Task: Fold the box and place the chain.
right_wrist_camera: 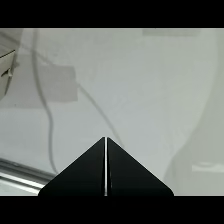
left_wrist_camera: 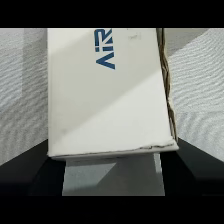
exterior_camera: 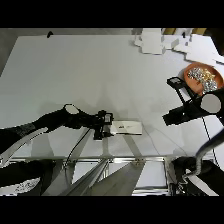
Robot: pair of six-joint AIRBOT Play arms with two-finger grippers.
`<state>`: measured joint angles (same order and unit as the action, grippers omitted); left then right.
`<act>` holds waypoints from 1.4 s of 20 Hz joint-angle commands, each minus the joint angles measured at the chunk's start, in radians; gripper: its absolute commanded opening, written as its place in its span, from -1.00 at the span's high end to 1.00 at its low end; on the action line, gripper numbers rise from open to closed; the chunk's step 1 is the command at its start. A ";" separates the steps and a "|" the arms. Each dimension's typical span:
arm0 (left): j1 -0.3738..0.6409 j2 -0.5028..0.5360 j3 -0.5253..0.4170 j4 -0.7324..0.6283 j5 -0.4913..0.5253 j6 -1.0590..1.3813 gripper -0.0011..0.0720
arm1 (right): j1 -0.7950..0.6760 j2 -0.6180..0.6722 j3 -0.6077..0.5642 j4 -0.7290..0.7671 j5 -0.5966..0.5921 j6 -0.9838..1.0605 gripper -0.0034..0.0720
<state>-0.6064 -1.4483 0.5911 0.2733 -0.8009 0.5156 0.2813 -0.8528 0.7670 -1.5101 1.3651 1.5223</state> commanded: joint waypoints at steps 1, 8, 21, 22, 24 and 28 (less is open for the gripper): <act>0.000 0.000 0.000 0.000 0.000 0.000 0.40 | -0.001 0.001 0.000 0.003 0.000 0.003 0.85; 0.002 0.003 0.000 -0.030 -0.018 0.000 0.40 | -0.001 0.001 0.000 0.003 0.001 0.003 0.85; 0.770 0.638 0.000 0.689 0.026 -1.092 0.39 | -0.001 0.001 0.000 0.003 0.000 0.003 0.85; 0.842 0.655 0.000 0.730 0.020 -1.177 0.39 | -0.001 0.001 0.000 0.003 0.001 0.003 0.85; 0.977 0.656 -0.003 0.795 -0.016 -1.315 0.39 | -0.001 0.001 0.000 0.003 0.000 0.003 0.85; 1.104 0.612 -0.025 0.877 -0.076 -1.434 0.39 | -0.001 0.001 0.000 0.003 0.000 0.003 0.85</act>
<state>0.3897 -0.8265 0.5774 1.0458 -0.8368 -0.7628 0.2810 -0.8528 0.7670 -1.5070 1.3655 1.5253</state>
